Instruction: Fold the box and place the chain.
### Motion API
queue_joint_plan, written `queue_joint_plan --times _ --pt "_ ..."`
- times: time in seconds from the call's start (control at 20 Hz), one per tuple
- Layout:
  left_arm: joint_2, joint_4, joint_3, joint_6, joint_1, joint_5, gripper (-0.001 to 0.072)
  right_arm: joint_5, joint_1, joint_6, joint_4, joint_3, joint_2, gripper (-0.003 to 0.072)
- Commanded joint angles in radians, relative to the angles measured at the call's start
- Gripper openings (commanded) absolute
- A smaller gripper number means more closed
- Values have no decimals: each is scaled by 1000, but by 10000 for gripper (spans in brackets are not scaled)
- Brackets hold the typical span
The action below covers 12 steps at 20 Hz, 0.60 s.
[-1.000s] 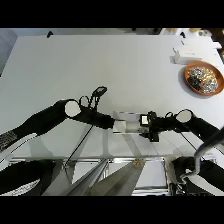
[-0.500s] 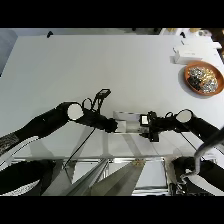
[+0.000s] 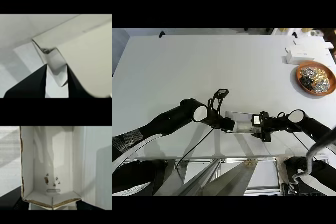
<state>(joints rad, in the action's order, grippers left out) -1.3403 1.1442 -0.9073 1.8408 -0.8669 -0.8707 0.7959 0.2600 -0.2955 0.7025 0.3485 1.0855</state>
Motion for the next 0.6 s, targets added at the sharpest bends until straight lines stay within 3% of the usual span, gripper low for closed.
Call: queue_joint_plan --times 0.0,0.3,0.55 --pt "-13 140 -53 142 -14 -114 281 1 0 2 0 0 -1 406" --pt "-40 155 -74 214 -39 -117 281 2 0 2 0 0 -1 406" --pt "-150 162 -188 279 -71 -212 272 1 0 2 0 0 -1 406"
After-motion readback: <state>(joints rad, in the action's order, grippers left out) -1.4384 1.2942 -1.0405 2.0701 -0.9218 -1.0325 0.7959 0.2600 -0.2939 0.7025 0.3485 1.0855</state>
